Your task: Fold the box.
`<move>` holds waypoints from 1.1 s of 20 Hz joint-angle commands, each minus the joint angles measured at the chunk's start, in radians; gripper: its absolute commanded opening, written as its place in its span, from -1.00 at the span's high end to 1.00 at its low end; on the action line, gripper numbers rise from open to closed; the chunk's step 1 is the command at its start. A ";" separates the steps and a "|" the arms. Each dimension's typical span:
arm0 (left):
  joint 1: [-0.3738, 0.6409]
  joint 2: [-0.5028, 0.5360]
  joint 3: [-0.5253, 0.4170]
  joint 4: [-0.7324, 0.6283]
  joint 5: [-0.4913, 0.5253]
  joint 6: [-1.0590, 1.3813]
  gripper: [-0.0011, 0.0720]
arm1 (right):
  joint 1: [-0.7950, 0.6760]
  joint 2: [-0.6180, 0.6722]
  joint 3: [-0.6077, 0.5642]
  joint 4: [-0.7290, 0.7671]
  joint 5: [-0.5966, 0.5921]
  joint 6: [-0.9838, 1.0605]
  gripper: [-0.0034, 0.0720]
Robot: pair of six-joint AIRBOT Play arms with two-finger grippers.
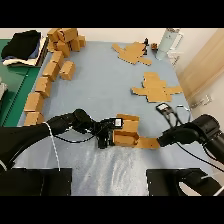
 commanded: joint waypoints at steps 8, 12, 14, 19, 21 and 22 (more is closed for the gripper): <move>0.001 0.000 0.000 0.001 -0.001 0.002 -0.33 | -0.433 -0.151 -0.063 0.426 0.193 -0.095 0.91; 0.001 0.000 0.000 0.001 -0.001 0.002 -0.33 | -0.572 -0.161 -0.066 0.610 0.132 -0.286 0.91; 0.001 0.000 0.000 0.001 -0.001 0.002 -0.33 | -0.603 -0.165 -0.078 0.652 0.131 -0.326 0.91; 0.001 0.000 0.000 0.001 -0.001 0.002 -0.33 | -0.604 -0.230 -0.098 0.669 0.114 -0.349 0.91; 0.002 0.000 0.000 0.001 -0.001 0.002 -0.33 | -0.604 -0.225 -0.098 0.729 0.097 -0.369 0.91; 0.002 0.000 0.000 0.001 -0.001 0.002 -0.33 | -0.598 -0.217 -0.098 0.756 0.084 -0.380 0.91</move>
